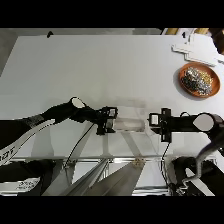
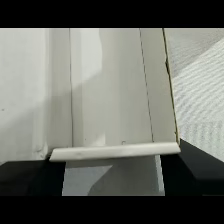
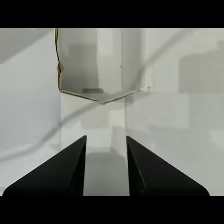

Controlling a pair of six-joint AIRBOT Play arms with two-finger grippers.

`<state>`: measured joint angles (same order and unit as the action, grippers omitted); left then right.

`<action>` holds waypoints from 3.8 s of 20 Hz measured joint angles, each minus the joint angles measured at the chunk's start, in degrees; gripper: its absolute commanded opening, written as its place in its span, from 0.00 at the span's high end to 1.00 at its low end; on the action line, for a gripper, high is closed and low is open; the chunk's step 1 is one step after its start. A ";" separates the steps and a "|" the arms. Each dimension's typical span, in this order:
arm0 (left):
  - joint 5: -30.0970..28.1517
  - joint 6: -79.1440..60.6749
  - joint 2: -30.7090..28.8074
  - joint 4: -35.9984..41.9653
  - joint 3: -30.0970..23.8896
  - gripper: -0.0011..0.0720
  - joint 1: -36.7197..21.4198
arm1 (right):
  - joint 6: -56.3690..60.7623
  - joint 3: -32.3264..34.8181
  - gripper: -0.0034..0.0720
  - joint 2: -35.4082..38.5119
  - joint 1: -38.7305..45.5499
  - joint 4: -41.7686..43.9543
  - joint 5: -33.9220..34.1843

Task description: Fold the box and place the chain.

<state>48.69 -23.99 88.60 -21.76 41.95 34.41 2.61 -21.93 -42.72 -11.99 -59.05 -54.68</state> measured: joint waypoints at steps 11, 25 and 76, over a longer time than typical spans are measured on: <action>0.00 0.00 0.00 0.09 -0.02 0.70 0.00 | -10.34 5.03 0.81 -3.39 -0.04 14.78 6.32; 0.00 0.00 0.00 0.09 0.00 0.70 0.00 | -17.42 5.16 0.38 -11.32 -0.04 26.71 8.94; 0.02 0.00 0.00 0.11 0.00 0.70 -0.02 | 60.37 5.81 0.47 -4.07 13.73 21.57 -4.87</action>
<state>48.71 -23.99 88.60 -21.65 41.95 34.39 62.98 -16.12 -46.78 1.74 -37.47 -59.55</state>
